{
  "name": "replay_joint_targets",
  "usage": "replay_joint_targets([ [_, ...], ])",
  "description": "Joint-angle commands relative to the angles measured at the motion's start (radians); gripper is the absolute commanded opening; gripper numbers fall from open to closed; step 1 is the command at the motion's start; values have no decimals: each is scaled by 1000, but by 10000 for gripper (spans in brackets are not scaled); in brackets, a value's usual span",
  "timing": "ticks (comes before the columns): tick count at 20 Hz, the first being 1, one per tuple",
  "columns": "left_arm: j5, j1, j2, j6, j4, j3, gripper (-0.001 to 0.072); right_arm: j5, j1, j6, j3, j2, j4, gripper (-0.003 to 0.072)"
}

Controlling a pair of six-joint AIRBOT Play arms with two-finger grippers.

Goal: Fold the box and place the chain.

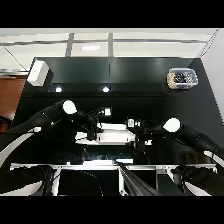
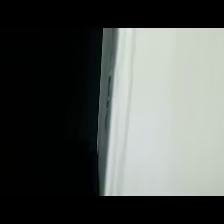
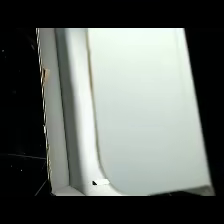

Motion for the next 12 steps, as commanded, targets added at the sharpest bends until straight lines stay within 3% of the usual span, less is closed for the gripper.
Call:
replay_joint_targets([
  [1,7,-2,1,-2,-2,1,28,-24,1,-79,-4,-35,3,627],
  [12,7,-3,1,-2,-2,1,29,-103,59,-82,-4,-74,-21,627],
])
